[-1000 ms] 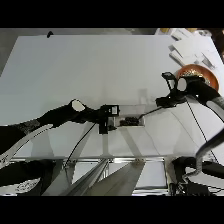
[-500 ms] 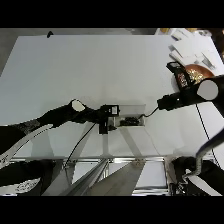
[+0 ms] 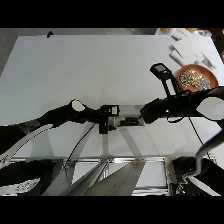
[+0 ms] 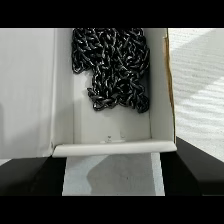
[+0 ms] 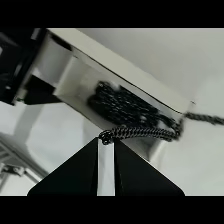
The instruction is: Fold the box and place the chain.
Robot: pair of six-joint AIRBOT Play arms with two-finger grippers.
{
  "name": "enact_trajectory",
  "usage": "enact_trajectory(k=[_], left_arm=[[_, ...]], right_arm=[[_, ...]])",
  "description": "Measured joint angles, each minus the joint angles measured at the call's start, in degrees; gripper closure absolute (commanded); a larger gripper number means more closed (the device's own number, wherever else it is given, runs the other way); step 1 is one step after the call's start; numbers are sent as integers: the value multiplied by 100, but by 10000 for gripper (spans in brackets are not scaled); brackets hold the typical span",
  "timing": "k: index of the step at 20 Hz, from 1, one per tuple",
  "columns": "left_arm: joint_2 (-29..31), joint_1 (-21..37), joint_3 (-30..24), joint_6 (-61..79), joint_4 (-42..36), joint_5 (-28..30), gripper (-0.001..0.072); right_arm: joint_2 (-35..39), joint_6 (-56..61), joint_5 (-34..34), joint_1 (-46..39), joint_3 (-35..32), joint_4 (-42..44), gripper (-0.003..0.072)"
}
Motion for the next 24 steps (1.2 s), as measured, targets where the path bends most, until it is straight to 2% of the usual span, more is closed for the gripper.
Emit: enact_trajectory(k=[6, 7, 9, 10, 13, 14, 16, 17, 23, 24], left_arm=[[0, 0, 0, -2, 0, 2, 388], [0, 0, 0, 0, 0, 0, 388], [0, 0, 0, 0, 0, 0, 388], [0, 0, 0, 0, 0, 0, 388], [0, 0, 0, 0, 0, 0, 388], [0, 0, 0, -2, 0, 0, 388], [0, 0, 0, 0, 0, 2, 388], [0, 0, 0, 0, 0, 0, 388], [0, 0, 0, 0, 0, 0, 388], [0, 0, 0, -2, 0, 0, 388]], right_arm=[[-278, 22, -588, 356, -299, 116, 668], [-341, 31, -669, 374, -341, 120, 629], [-426, -24, -815, 396, -393, 131, 406], [-448, -103, -879, 402, -393, 131, 370], [-481, -365, -905, 337, -234, 127, 371], [-490, -415, -894, 247, -133, 116, 391], [-494, -514, -811, -55, 122, 103, 630], [-498, -560, -763, -271, 247, 92, 670], [-833, -787, -656, -1593, 542, -411, 662], [-999, -782, -629, -1746, 555, -509, 572]])
